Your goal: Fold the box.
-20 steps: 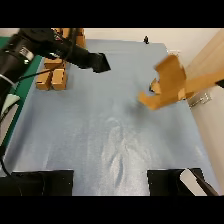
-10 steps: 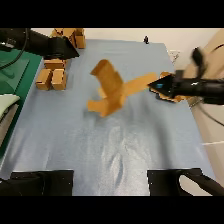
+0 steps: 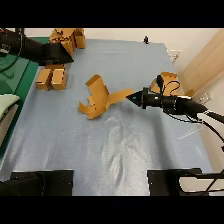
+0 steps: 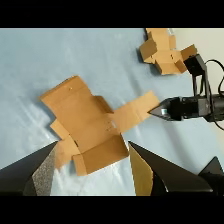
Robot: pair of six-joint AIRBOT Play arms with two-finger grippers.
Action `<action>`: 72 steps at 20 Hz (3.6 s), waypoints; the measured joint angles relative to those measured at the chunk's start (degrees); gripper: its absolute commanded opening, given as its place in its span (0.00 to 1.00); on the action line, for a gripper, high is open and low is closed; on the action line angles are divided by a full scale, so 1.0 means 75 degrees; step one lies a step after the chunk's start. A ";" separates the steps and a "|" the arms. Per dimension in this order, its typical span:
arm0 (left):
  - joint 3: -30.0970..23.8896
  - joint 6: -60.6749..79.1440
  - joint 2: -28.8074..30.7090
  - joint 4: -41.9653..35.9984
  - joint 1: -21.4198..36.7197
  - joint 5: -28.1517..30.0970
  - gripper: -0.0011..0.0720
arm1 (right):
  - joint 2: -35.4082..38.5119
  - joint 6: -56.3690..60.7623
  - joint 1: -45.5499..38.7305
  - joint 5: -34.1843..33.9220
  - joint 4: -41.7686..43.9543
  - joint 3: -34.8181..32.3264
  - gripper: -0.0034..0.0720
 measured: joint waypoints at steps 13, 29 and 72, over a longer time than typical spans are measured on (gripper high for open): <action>-0.0860 0.0093 0.0000 0.0012 -0.0061 0.0358 0.96 | -0.0297 0.2095 0.0064 -0.1064 -0.2451 -0.0032 0.48; -0.1644 0.0664 -0.1990 -0.0213 -0.0108 0.1172 0.96 | 0.3130 0.4202 -0.1434 0.0600 -0.6840 -0.0012 0.67; 0.1550 0.8174 -0.6199 -0.3133 -0.0871 -0.1705 0.04 | 0.3934 0.1285 -0.1148 0.0831 -0.6854 -0.0015 0.63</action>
